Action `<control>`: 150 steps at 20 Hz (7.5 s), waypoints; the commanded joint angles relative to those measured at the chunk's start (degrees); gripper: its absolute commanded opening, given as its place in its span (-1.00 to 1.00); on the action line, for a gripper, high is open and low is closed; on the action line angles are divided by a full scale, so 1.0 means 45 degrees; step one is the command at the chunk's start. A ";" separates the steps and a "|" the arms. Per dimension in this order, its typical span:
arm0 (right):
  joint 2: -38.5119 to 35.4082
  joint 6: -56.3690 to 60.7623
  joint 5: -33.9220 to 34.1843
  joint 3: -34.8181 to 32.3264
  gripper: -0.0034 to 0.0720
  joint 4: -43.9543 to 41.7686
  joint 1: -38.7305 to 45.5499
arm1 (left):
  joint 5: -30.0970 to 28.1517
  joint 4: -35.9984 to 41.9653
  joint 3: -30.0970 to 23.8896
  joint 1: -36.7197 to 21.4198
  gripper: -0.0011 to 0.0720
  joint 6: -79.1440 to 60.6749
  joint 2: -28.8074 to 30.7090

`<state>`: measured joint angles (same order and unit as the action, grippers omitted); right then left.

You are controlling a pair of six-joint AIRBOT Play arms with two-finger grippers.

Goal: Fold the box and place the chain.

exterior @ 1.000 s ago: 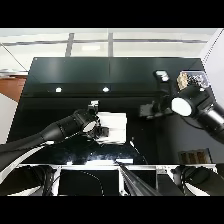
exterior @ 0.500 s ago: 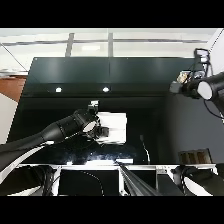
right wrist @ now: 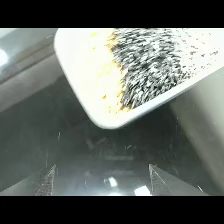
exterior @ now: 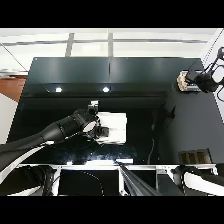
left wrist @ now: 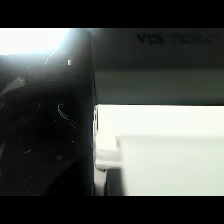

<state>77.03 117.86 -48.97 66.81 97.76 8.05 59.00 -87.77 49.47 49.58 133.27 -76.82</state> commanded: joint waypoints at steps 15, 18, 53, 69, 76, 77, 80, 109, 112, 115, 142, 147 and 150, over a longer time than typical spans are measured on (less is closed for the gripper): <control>0.5168 0.2909 0.0447 0.4056 0.50 -0.3381 0.1307 | 0.0024 -0.0005 0.0010 0.0000 -0.89 -0.0005 -0.0005; 0.5498 0.2914 0.0797 0.4056 0.50 -0.3759 0.1307 | 0.0019 -0.0005 0.0010 0.0000 -0.89 -0.0005 -0.0005; -0.1846 -0.6941 -0.9549 0.8820 -0.81 -0.8019 0.0947 | 0.0000 0.0087 0.0010 0.0000 -0.89 -0.0005 -0.0005; -0.3643 -0.7597 -0.6606 0.1161 -0.81 -0.9525 -0.7694 | -0.0087 0.0083 0.0010 0.0000 -0.89 -0.0005 -0.0005; -0.3657 -0.7587 -0.4770 0.0359 -0.81 -1.0486 -0.9364 | -0.0097 0.0083 0.0010 0.0000 -0.89 -0.0005 -0.0005; -0.3657 -0.7582 -0.4609 0.0355 -0.81 -1.0482 -0.9481 | -0.0092 0.0083 0.0010 0.0000 -0.89 -0.0005 -0.0005; -0.3653 -0.7519 -0.3983 -0.0010 -0.81 -1.0477 -0.9879 | -0.0092 0.0087 0.0010 0.0000 -0.89 -0.0005 -0.0005; -0.4741 -0.6858 -0.5396 0.0680 -0.81 -1.0214 -0.9107 | -0.0058 0.0083 0.0010 0.0000 -0.89 -0.0005 -0.0005; -0.4726 -0.6868 -0.5382 0.0680 -0.81 -1.0418 -0.9131 | -0.0058 0.0083 0.0010 0.0000 -0.89 -0.0005 -0.0005; -0.4639 -0.6868 -0.5319 0.0636 -0.81 -1.0380 -0.9136 | -0.0053 0.0083 0.0010 0.0000 -0.89 -0.0005 -0.0005; -0.4891 -0.5858 -0.3026 -0.4595 0.26 -0.9219 -0.7043 | -0.0078 0.0083 0.0005 0.0000 -0.89 -0.0010 -0.0073; -0.4925 -0.6149 -0.2968 -0.4595 0.26 -0.9078 -0.6008 | -0.0092 -0.0073 0.0010 -0.0029 -0.89 0.0379 -0.0073; -0.4925 -0.6144 -0.2968 -0.4595 0.26 -0.8995 -0.6008 | -0.0087 -0.0209 0.0010 -0.0160 -0.89 0.0869 -0.0073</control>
<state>54.96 90.61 -62.11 46.15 56.53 -19.90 58.65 -87.77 49.52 49.23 135.31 -77.10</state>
